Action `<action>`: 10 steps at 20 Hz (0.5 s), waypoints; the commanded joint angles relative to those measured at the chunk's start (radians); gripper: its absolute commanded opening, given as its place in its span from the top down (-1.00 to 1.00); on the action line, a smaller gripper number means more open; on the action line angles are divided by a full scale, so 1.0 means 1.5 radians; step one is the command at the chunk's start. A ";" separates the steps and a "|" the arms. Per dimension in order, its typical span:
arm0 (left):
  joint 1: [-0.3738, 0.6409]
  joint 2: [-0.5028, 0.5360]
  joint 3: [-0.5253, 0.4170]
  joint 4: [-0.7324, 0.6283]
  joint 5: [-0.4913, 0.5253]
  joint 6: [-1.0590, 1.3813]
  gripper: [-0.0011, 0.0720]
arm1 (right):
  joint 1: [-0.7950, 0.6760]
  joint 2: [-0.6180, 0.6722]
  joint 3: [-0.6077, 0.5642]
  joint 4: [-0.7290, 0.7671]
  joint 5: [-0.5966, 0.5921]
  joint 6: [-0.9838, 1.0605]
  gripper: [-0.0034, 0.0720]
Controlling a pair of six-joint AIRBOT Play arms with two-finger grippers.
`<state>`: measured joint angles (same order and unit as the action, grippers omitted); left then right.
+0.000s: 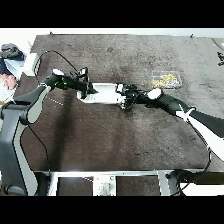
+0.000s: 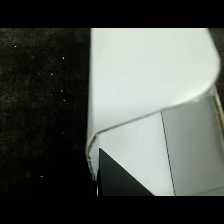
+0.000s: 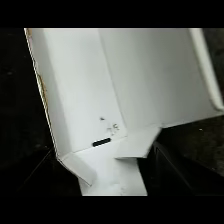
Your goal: Fold the box and place the chain.
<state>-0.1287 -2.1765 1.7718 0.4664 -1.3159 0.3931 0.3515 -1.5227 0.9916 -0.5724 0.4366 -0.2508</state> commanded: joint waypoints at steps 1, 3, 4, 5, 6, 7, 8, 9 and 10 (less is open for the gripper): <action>0.000 0.000 0.000 0.000 0.000 0.000 0.94 | -0.030 -0.012 0.031 0.014 0.035 -0.028 -0.99; 0.000 0.000 0.000 0.000 0.000 0.000 0.94 | -0.055 -0.030 0.056 0.030 0.089 -0.028 -0.99; 0.000 0.000 0.000 0.000 0.000 0.000 0.94 | -0.063 -0.039 0.068 0.038 0.115 -0.031 -0.99; 0.000 0.000 0.000 0.000 0.000 0.000 0.94 | -0.070 -0.051 0.084 0.041 0.141 -0.034 -0.99; 0.000 0.000 0.000 0.000 0.000 0.000 0.94 | -0.078 -0.066 0.104 0.041 0.168 -0.035 -0.99; 0.000 0.000 0.000 0.000 0.000 0.000 0.94 | -0.086 -0.082 0.123 0.043 0.197 -0.035 -0.99; 0.000 0.000 0.000 0.000 0.000 0.000 0.94 | -0.094 -0.099 0.143 0.043 0.227 -0.034 -0.99; 0.000 0.000 0.000 0.000 0.000 0.000 0.94 | -0.101 -0.115 0.160 0.047 0.248 -0.034 -0.99; 0.000 0.000 0.000 0.000 0.000 0.000 0.94 | -0.108 -0.131 0.179 0.056 0.274 -0.035 -0.99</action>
<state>-0.1287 -2.1765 1.7718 0.4664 -1.3159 0.3927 0.2199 -1.6608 1.1896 -0.5133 0.7162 -0.2974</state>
